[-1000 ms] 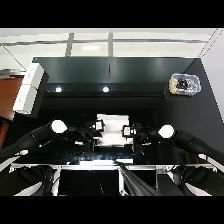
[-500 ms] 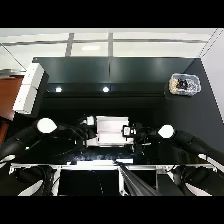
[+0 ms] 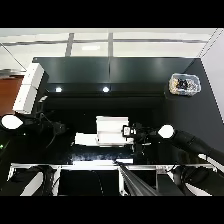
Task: Fold the box and place the chain.
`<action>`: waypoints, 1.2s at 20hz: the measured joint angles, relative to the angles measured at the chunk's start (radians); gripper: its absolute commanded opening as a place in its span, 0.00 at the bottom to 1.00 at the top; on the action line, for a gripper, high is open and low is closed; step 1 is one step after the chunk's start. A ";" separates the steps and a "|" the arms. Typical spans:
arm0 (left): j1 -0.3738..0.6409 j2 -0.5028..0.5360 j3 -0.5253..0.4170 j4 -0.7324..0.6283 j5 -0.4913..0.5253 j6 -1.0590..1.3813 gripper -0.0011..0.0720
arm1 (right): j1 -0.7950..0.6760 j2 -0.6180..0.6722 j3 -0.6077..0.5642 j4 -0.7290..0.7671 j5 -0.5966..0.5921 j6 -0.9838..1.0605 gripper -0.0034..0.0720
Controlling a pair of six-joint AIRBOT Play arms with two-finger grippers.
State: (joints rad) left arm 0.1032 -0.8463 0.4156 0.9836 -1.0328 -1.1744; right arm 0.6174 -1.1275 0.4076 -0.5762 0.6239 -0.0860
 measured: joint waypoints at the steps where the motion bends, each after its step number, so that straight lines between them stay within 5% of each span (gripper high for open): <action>1: 0.029 -0.019 -0.004 0.008 -0.003 -0.057 0.06 | 0.000 0.000 0.000 0.000 0.000 0.000 0.51; 7: 0.066 -0.209 -0.016 -0.088 -0.059 -0.117 0.06 | 0.000 0.000 0.000 0.000 0.000 0.000 0.51; 17: -0.145 -0.323 -0.056 -0.306 -0.012 -0.029 0.06 | 0.000 0.000 0.000 0.000 0.000 0.000 0.51; 18: -0.160 -0.321 -0.058 -0.318 -0.009 -0.013 0.18 | 0.000 0.000 0.000 0.000 0.000 0.000 0.51; 19: -0.170 -0.314 -0.060 -0.327 -0.011 -0.002 0.44 | 0.000 0.000 0.000 0.000 0.000 0.000 0.51; 21: -0.183 -0.287 -0.060 -0.350 -0.024 0.013 0.78 | 0.000 0.000 0.000 0.000 0.000 0.000 0.51; 24: -0.192 -0.228 -0.060 -0.346 -0.018 0.025 0.81 | 0.000 0.000 0.000 0.000 0.000 0.000 0.51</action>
State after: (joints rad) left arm -0.0883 -1.0740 0.3561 0.6380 -1.0512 -1.1492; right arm 0.6174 -1.1275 0.4076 -0.5762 0.6239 -0.0864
